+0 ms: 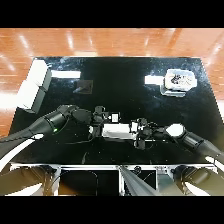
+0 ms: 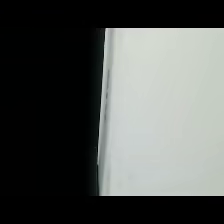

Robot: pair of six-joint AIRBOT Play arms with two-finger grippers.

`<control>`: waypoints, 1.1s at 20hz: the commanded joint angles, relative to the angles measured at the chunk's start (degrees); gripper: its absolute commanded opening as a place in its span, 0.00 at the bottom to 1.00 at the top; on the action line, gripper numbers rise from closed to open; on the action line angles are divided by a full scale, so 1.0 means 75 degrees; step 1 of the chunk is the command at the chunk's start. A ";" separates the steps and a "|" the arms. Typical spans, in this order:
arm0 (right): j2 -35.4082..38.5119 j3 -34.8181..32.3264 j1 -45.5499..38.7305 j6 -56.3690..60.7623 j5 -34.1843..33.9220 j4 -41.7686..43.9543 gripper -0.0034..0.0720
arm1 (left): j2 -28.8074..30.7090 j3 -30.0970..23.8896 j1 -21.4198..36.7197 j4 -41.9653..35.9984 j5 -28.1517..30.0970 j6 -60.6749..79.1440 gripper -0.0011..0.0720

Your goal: Fold the box and place the chain.

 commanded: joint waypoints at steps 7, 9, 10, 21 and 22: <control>-0.0143 0.0017 0.0003 0.0105 0.0061 -0.0428 0.99 | -0.0003 0.0006 -0.0012 0.0003 0.0026 -0.0420 0.04; -0.0149 0.0023 0.0003 0.0119 0.0055 -0.0428 0.99 | -0.0003 0.0006 -0.0015 0.0003 0.0108 -0.0568 0.04; -0.0149 0.0023 0.0003 0.0117 0.0055 -0.0431 0.99 | 0.0003 0.0006 -0.0020 0.0006 0.0163 -0.0595 0.04; -0.0152 0.0038 0.0006 0.0137 0.0105 -0.0428 0.77 | 0.0006 0.0006 -0.0029 0.0003 0.0408 -0.1201 0.04; -0.0152 0.0038 0.0006 0.0140 0.0108 -0.0434 0.77 | 0.0006 0.0006 -0.0032 0.0000 0.0411 -0.1256 0.04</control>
